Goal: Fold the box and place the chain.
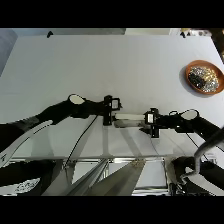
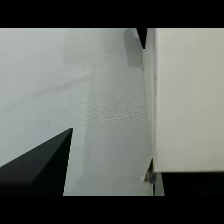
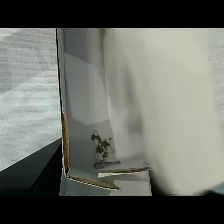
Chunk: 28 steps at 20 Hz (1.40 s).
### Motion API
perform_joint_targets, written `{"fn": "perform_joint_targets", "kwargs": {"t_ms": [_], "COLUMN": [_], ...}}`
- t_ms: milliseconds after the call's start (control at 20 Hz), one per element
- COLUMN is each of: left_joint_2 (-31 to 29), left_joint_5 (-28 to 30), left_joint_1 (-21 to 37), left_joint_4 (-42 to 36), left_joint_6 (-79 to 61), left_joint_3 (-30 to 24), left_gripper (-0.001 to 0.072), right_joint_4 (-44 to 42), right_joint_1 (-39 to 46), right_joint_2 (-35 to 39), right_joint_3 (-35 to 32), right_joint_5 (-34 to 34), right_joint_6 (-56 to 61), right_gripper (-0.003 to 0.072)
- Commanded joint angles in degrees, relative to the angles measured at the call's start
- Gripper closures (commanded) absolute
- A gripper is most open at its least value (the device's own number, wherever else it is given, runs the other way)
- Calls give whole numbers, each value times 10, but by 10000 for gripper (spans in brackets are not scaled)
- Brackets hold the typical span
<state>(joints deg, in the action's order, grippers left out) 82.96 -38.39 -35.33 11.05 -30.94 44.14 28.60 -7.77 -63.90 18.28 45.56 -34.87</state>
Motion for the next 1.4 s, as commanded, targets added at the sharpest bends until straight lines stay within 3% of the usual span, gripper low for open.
{"fn": "perform_joint_targets", "kwargs": {"t_ms": [0, 300, 350, 450, 550, 700, 900, 1000, 1100, 1350], "left_joint_2": [-52, -179, -206, -263, -319, -372, -361, -330, -288, -163], "left_joint_5": [9, -104, -120, -154, -189, -238, -266, -233, -159, 152], "left_joint_1": [29, 58, 57, 57, 57, 52, -7, -51, -94, -147], "left_joint_4": [76, 297, 314, 331, 336, 334, 336, 336, 335, 278], "left_joint_6": [75, 301, 330, 376, 399, 442, 543, 576, 582, 582], "left_joint_3": [0, 0, 0, 0, 0, 0, -3, -13, -29, -39], "left_gripper": [110, 116, 158, 338, 707, 707, 708, 708, 707, 707], "right_joint_4": [1, 1, 1, 1, 1, 1, 1, 0, 0, 1], "right_joint_1": [0, 0, 0, 0, 0, 0, 0, 0, 0, 0], "right_joint_2": [0, 0, 0, 0, 0, 0, 0, 0, 0, 0], "right_joint_3": [0, 0, 0, 0, 0, 0, 0, 0, 0, 0], "right_joint_5": [2, 2, 2, 2, 2, 2, 2, 2, 2, 2], "right_joint_6": [-1, -1, -1, -1, -1, -1, -1, -1, -1, -1], "right_gripper": [286, 286, 286, 286, 286, 286, 286, 286, 286, 286]}}
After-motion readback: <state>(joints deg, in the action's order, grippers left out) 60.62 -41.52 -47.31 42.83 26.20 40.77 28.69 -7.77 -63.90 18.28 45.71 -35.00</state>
